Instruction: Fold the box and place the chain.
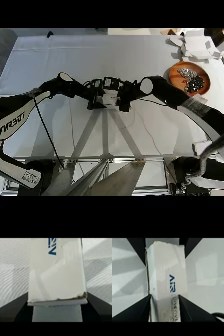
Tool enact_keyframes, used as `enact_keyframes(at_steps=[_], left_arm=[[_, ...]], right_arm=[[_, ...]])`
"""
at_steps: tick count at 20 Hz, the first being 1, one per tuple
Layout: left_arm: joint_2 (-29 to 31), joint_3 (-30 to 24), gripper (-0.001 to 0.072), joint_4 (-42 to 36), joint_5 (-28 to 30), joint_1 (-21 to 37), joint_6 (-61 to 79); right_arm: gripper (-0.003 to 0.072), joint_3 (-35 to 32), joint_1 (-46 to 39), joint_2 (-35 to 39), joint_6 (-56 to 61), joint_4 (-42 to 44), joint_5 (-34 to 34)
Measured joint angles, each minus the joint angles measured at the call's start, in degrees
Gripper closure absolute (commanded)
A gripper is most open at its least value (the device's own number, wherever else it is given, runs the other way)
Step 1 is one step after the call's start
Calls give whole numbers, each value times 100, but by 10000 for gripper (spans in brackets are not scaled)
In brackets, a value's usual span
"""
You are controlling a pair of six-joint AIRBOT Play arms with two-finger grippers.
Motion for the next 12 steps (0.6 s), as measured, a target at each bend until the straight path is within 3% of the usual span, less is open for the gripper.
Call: enact_keyframes(at_steps=[12], left_arm=[[0,0,496,-7,11,0,-4]], right_arm=[[259,-31,70,-2,0,-42,-199]])
